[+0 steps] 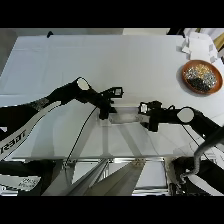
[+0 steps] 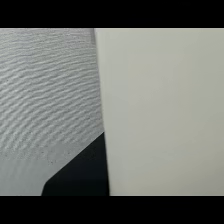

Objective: Fold the box and place the chain.

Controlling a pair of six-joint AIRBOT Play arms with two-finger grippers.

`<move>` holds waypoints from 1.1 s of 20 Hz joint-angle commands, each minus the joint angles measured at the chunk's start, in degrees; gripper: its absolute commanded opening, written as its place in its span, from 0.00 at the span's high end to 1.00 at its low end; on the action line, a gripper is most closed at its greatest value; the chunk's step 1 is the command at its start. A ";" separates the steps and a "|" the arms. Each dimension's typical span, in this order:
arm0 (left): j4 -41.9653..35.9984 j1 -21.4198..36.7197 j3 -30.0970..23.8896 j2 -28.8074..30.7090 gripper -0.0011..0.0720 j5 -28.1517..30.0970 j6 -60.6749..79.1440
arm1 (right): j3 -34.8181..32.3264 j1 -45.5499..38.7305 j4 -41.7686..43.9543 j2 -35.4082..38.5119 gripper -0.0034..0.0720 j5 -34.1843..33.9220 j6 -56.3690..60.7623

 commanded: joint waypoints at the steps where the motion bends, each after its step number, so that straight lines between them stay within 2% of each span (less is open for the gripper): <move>1: -0.02 0.00 0.02 0.04 0.97 0.07 0.00 | 0.50 -1.18 7.41 -2.58 0.03 3.50 -8.70; 6: -0.02 0.00 0.02 0.04 0.97 0.09 0.00 | 3.85 -2.47 9.49 -5.40 0.03 3.96 -9.53; 11: -0.02 0.00 0.02 0.04 0.97 0.07 0.00 | 4.02 -4.81 9.92 -6.43 0.04 6.36 -10.08; 13: -0.02 0.00 0.02 0.04 0.97 0.09 0.00 | 4.02 -4.81 13.16 -8.33 0.04 7.67 -12.92; 15: -0.02 0.00 0.00 0.04 0.97 0.09 0.00 | 4.09 -4.81 15.37 -10.91 0.10 8.76 -15.32; 22: -0.02 0.00 0.02 0.04 0.97 0.09 0.00 | 5.33 -4.81 15.80 -14.45 0.13 8.76 -15.76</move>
